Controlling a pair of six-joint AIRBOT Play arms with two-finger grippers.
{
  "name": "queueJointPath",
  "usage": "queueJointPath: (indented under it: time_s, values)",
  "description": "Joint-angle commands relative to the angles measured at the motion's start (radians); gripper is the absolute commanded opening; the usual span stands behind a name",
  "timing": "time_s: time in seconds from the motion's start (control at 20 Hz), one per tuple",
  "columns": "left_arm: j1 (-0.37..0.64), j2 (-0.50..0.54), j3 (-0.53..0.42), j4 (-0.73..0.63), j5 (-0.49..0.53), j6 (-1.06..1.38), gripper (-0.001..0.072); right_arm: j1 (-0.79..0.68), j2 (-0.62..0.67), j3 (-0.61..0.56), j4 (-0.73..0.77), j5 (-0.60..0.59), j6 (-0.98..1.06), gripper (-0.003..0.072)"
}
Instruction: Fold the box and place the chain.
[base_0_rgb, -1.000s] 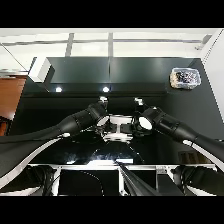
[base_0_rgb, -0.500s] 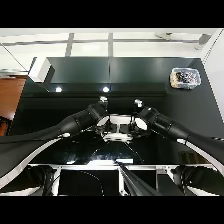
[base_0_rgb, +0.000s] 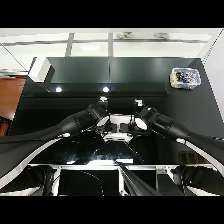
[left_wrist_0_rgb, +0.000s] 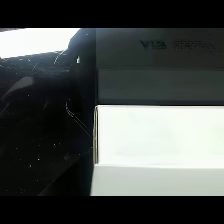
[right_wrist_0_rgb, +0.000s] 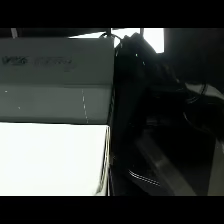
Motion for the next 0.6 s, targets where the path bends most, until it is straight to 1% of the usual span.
queueJointPath:
  time_s: [0.0,0.1,0.15,0.5,0.55]
  values:
    - [0.000,-0.001,0.000,0.000,-0.001,0.001,0.0030,0.000,0.001,0.012,-0.002,-0.025,0.000,0.0149]
    - [0.000,-0.001,0.000,0.000,-0.001,0.001,0.0030,0.000,0.001,0.014,-0.002,-0.028,0.000,0.0146]
    - [0.000,-0.001,0.000,0.000,-0.001,0.001,0.0030,0.000,0.000,0.014,-0.003,-0.026,0.000,0.0128]
    - [0.000,-0.001,0.000,0.000,-0.001,0.001,0.0030,0.000,-0.022,0.014,0.006,-0.023,0.000,0.0119]
    - [0.000,-0.001,0.000,0.000,-0.001,0.001,0.0030,0.000,-0.025,0.014,0.017,-0.023,-0.004,0.0047]
